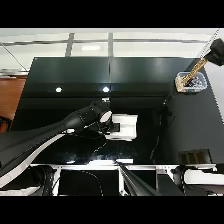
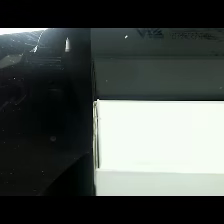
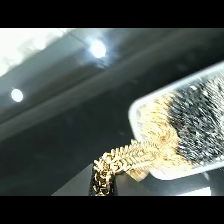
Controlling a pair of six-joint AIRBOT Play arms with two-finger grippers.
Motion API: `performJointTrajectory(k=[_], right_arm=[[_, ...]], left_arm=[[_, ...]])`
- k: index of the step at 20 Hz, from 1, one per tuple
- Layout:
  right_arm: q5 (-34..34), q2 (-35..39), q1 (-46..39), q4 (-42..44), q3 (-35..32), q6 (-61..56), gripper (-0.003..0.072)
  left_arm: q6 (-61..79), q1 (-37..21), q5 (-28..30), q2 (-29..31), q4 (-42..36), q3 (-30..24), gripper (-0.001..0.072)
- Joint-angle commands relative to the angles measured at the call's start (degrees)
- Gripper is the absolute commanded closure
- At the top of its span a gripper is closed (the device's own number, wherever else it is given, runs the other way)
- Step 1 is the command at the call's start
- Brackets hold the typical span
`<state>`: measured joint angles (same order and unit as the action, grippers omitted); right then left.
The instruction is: Fold the box and place the chain.
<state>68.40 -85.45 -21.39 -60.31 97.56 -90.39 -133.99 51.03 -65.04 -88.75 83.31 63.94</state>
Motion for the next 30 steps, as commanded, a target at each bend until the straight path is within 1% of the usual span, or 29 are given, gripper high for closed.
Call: performJointTrajectory(k=[1, 3, 6, 11, 13, 15, 16, 17, 20, 26, 28, 30], right_arm=[[-0.1, 6.1, 0.0, 3.9, 0.3, 3.3, 0.0681], [-0.3, 9.7, 0.0, 5.7, 0.3, 4.9, 0.0682], [-3.5, 14.7, 0.0, 10.1, 0.3, 7.1, 0.0682], [-3.0, 22.2, 0.0, 19.8, 0.4, 10.9, 0.0681], [0.0, 24.9, 0.1, 22.4, 0.4, 11.7, 0.0681], [4.7, 27.4, 1.3, 22.1, 0.3, 12.4, 0.0681], [5.5, 28.5, 3.0, 21.7, -0.1, 13.0, 0.0681], [5.7, 29.7, 4.9, 21.0, -1.2, 13.4, 0.0681], [12.1, 32.0, 9.6, 19.8, -5.5, 14.4, 0.0681], [15.5, 35.7, 13.7, 19.1, -14.8, 15.3, 0.0681], [17.4, 37.3, 15.1, 19.1, -18.4, 16.2, 0.0681], [17.6, 39.1, 17.0, 19.4, -22.6, 16.3, 0.0681]], left_arm=[[0.0, 0.0, 0.0, 0.0, 0.0, 0.0, 0.0683], [0.0, 0.0, 0.0, 0.0, 0.0, 0.0, 0.0683], [0.0, 0.0, 0.0, 0.0, 0.0, 0.0, 0.0683], [0.0, 0.0, 0.0, 0.0, 0.0, 0.0, 0.0683], [0.0, 0.0, 0.0, 0.0, 0.0, 0.0, 0.0683], [0.0, 0.0, 0.0, 0.0, 0.0, 0.0, 0.0683], [0.0, 0.0, 0.0, 0.0, 0.0, 0.0, 0.0683], [0.0, 0.0, 0.0, 0.0, 0.0, 0.0, 0.0683], [0.0, 0.0, 0.0, 0.0, 0.0, 0.0, 0.0683], [0.0, 0.0, 0.0, 0.0, 0.0, 0.0, 0.0683], [0.0, 0.0, 0.0, 0.0, 0.0, 0.0, 0.0683], [0.0, 0.0, 0.0, 0.0, 0.0, 0.0, 0.0683]])
